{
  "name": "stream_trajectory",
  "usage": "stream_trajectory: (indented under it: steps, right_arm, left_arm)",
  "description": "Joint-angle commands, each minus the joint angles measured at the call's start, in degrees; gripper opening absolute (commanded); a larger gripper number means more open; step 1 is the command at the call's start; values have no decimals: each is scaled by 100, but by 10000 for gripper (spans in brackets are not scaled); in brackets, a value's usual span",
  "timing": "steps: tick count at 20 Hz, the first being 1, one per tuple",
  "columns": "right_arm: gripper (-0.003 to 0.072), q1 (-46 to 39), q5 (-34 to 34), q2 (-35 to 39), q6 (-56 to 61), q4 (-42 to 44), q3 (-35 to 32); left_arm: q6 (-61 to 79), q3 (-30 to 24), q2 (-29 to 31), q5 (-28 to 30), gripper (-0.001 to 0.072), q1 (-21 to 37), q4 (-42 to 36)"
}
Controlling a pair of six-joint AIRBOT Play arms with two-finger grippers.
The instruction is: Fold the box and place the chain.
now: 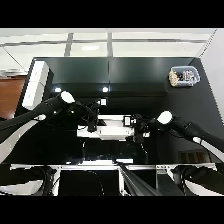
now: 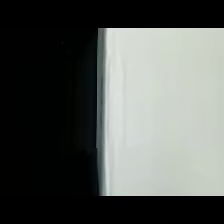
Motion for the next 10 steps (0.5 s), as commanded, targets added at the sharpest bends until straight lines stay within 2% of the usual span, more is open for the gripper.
stream_trajectory:
  steps: [1,10]
  right_arm:
    - [667,-111,195,9,-87,94,-2]
    - [668,-125,214,9,-90,96,-2]
  left_arm:
    - [2,7,-2,-4,23,-2,17]
    - [0,7,-2,-2,23,-2,74]
